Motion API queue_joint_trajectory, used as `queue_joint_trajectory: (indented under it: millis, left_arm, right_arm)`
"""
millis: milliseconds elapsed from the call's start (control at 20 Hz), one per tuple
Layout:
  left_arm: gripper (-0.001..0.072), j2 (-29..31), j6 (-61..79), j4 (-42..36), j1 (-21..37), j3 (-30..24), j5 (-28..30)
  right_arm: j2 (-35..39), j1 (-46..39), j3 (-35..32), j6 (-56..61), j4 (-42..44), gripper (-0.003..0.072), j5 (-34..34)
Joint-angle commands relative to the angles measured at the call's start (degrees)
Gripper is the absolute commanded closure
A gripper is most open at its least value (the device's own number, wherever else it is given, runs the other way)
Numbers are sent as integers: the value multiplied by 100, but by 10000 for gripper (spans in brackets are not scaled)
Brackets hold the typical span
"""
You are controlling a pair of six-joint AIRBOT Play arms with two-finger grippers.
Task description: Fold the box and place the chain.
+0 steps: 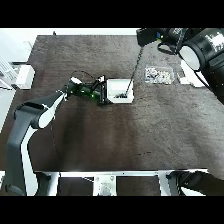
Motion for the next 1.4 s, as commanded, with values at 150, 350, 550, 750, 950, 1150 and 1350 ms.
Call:
queue_joint_trajectory:
  millis: [150,350,550,750,950,1150,1350]
  left_arm:
    - [179,4,0,2,0,-2,2]
    - [179,4,0,2,0,-2,0]
    - [179,4,0,2,0,-2,0]
    - [179,4,0,2,0,-2,0]
    - [179,4,0,2,0,-2,0]
    - [179,4,0,2,0,-2,2]
    - [179,4,0,2,0,-2,0]
  right_arm:
    - [-146,323,-380,114,199,674,-20]
    - [-476,323,-1134,439,201,674,-227]
    - [-962,269,-2312,855,229,674,-1191]
    - [-1377,269,-2863,1067,258,675,-1456]
    - [-1368,212,-2830,1064,256,666,-1456]
    - [-1309,68,-2802,1016,192,303,-1423]
    - [-579,-24,-2732,310,129,302,-1001]
